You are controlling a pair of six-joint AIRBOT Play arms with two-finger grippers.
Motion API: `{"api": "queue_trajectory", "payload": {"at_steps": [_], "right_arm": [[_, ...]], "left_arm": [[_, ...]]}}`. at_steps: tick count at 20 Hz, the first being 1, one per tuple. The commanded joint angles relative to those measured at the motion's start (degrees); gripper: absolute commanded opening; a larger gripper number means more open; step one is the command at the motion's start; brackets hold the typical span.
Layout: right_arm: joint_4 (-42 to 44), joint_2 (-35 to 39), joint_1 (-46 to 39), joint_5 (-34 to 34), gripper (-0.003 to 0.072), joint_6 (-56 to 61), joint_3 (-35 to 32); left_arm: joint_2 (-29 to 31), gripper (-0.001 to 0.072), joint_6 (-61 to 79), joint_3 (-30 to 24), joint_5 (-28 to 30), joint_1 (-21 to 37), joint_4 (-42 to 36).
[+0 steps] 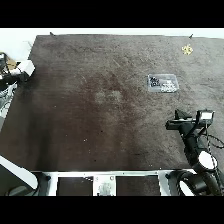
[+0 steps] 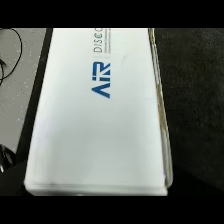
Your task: Fold the box and place the chain.
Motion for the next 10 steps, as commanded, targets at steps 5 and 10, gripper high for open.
{"api": "queue_trajectory", "payload": {"at_steps": [5,10], "right_arm": [[0.00,0.04,0.04,0.02,0.0003,0.00,0.00],[0.00,0.04,0.04,0.00,0.0003,0.00,0.00]], "left_arm": [[0.76,0.0708,0.09,1.90,-0.63,-0.02,1.36],[0.76,0.0708,-0.22,13.92,-12.57,0.04,3.76]]}}
